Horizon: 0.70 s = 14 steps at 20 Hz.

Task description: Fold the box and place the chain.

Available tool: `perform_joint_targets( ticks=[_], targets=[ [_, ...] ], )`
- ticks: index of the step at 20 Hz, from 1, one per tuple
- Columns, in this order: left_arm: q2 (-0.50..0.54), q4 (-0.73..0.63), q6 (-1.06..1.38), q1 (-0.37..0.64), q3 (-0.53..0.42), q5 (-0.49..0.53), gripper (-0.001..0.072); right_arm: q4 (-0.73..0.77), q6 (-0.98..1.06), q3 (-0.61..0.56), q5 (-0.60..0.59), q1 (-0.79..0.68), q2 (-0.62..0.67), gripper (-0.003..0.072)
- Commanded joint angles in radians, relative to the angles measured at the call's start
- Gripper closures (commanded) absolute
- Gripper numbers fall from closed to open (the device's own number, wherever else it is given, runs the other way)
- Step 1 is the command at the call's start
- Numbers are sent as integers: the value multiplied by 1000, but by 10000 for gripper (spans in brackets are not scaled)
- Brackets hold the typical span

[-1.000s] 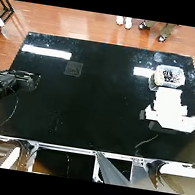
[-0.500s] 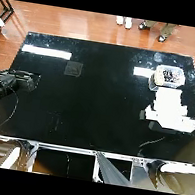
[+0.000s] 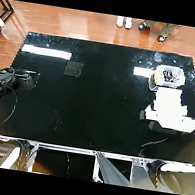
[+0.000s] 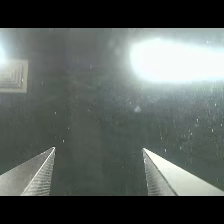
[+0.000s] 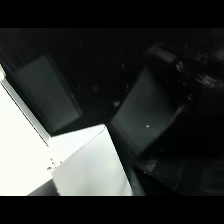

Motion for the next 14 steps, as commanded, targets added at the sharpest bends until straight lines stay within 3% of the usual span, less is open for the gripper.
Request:
perform_joint_targets(
  ticks=[1,6,8,14],
  targets=[
    [0,0,0,-1,1,16,65,18,-17,1,4,-15,-2,350],
    [0,0,0,-1,1,16,65,72,-69,1,41,-48,-3,353],
    [0,0,0,-1,1,16,65,85,-84,1,56,-54,-13,458],
    [0,0,0,-1,1,16,65,103,-86,1,54,-50,-49,456]
  ],
)
